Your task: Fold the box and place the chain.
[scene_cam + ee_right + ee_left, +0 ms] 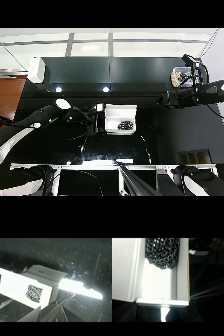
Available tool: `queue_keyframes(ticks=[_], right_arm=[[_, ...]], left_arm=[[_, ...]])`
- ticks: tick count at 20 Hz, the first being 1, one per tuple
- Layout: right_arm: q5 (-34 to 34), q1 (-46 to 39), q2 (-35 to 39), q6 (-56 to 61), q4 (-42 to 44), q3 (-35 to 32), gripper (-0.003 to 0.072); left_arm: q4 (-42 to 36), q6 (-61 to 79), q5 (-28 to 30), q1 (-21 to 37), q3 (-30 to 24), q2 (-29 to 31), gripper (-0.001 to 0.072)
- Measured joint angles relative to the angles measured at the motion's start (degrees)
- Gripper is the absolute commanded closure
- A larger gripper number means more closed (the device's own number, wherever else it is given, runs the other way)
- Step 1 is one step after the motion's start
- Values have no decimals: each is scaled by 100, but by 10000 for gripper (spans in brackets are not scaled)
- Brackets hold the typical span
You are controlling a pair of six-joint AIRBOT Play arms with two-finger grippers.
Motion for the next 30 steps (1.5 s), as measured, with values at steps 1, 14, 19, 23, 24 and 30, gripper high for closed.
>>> queue_keyframes(ticks=[1,14,19,23,24,30], right_arm=[[0,0,0,2,0,-2,369],[-1694,723,-1462,-1161,588,-52,-34],[-1453,752,-2114,-3753,2035,-52,-34],[-793,855,-2199,-5528,2243,-31,-34],[-662,909,-2170,-5759,2100,-22,-34],[-313,1318,-1991,-6076,1281,-116,-34]], left_arm=[[-9,0,11,-7,0,0,145],[-15,-13,57,-35,0,0,208],[-15,-13,57,-35,0,0,208],[-15,-13,59,-35,0,0,208],[-15,-15,59,-35,0,0,208],[-15,-13,61,-35,0,0,208]])
